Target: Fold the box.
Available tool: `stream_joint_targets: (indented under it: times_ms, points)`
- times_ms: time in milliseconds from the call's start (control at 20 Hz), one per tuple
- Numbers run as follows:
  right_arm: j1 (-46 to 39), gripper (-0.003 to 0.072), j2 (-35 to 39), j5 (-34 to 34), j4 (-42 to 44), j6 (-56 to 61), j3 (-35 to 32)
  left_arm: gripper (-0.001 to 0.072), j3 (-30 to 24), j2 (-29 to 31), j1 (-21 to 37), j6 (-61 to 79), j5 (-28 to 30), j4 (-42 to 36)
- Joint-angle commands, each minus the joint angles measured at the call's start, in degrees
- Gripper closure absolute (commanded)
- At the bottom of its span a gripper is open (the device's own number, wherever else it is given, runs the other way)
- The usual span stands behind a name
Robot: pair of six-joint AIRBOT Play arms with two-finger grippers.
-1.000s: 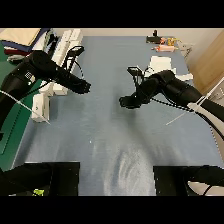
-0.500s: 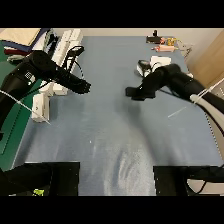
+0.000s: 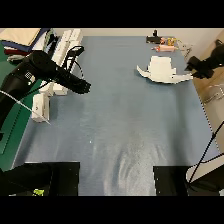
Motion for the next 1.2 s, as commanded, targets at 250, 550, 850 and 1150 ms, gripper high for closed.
stream_joint_targets:
  times_ms: [250,550,850,1150]
  points:
    - [-10.97,0.0193,-18.23,-1.03,12.28,-9.27,16.87,0.0695,0.02,-0.02,0.04,0.02,0.02,0.02]
    - [-9.03,0.026,-22.99,0.24,20.31,-15.1,17.59,0.0696,0.02,0.0,0.02,0.02,0.02,0.02]
    - [-6.84,0.0684,-22.51,-3.76,27.5,-22.01,18.21,0.0696,0.02,-0.02,0.04,0.02,0.02,0.0]
    - [-2.43,0.0686,-18.51,-14.27,27.96,-22.97,18.12,0.0696,0.02,-0.02,0.04,0.02,0.02,0.02]
